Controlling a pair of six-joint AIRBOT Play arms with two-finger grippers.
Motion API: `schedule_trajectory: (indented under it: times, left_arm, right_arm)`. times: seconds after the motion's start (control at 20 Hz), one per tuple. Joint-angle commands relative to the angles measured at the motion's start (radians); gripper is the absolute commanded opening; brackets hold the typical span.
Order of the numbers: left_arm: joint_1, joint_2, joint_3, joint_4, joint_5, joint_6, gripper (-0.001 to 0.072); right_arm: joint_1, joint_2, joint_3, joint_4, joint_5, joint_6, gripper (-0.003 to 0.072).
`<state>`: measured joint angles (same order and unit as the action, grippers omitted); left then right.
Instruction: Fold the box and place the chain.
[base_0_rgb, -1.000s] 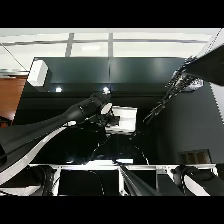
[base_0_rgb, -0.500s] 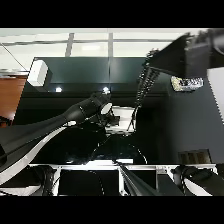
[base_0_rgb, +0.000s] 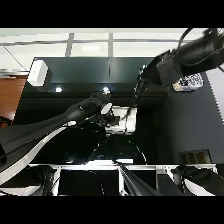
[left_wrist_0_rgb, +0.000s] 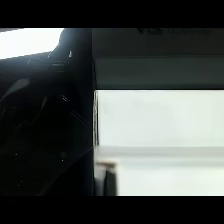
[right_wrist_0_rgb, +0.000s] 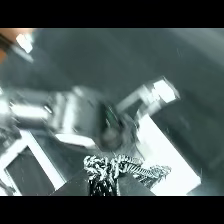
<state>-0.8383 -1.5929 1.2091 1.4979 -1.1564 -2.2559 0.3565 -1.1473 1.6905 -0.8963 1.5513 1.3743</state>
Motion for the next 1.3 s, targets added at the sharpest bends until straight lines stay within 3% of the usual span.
schedule_trajectory:
  times: [0.0,0.55,0.95,1.05,1.25]
  left_arm:
    - [-0.001,0.000,0.000,0.000,0.000,0.000,0.0027]
    - [-0.001,0.000,0.000,0.000,0.000,0.000,0.0028]
    - [-0.001,0.000,0.000,0.000,0.000,0.000,0.0028]
    - [-0.001,0.000,0.000,0.000,0.000,0.000,0.0028]
    - [-0.001,0.000,0.000,0.000,-0.005,0.000,0.0028]
  right_arm:
    - [0.006,-0.003,-0.106,-0.043,0.037,0.011,0.0018]
    - [0.007,-0.003,-0.587,0.035,-0.240,-0.006,0.0018]
    - [0.007,-0.003,-0.683,0.061,-0.320,-0.006,0.0025]
    - [0.002,-0.002,-0.682,0.049,-0.323,-0.006,0.0381]
    - [-0.085,0.045,-0.682,-0.024,-0.264,-0.006,0.0379]
